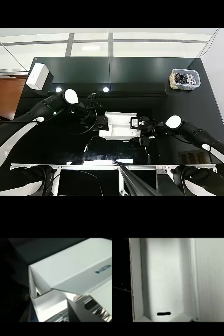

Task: Fold the box and place the chain.

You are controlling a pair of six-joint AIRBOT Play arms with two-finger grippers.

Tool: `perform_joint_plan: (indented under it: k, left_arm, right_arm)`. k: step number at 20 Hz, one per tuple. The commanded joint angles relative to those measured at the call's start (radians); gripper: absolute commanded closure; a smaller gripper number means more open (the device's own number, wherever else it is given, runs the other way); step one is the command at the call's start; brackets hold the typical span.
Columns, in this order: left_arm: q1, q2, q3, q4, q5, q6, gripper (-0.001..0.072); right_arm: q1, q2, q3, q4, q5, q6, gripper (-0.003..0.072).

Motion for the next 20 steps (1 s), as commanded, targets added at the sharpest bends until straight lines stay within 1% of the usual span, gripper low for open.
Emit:
perform_joint_plan:
  k: [1,3,6,10,13,18,20]
  left_arm:
    - [-0.036,0.0,0.001,0.081,0.041,-0.071,0.0215]
    - [-0.065,0.0,0.001,0.124,0.079,-0.131,0.0215]
    - [-0.096,-0.001,0.001,0.134,0.12,-0.174,0.0215]
    - [-0.103,0.0,0.001,0.163,0.117,-0.227,0.0215]
    - [-0.122,-0.001,0.005,0.216,0.114,-0.286,0.0215]
    - [-0.217,-0.011,0.062,0.444,0.092,-0.462,0.0215]
    - [-0.247,-0.032,0.089,0.465,0.083,-0.477,0.0215]
  right_arm:
    - [0.0,-0.001,0.0,0.0,0.0,0.0,0.0269]
    - [0.001,-0.001,0.0,0.0,0.0,0.0,0.0269]
    - [0.001,-0.001,0.0,0.0,0.0,0.0,0.0269]
    - [0.001,-0.001,0.0,0.0,0.0,0.0,0.0269]
    - [0.001,-0.001,0.0,0.0,0.0,0.0,0.0269]
    - [0.001,-0.001,0.0,-0.001,0.001,0.0,0.0269]
    - [0.001,-0.001,0.0,-0.003,0.002,0.0,0.0269]
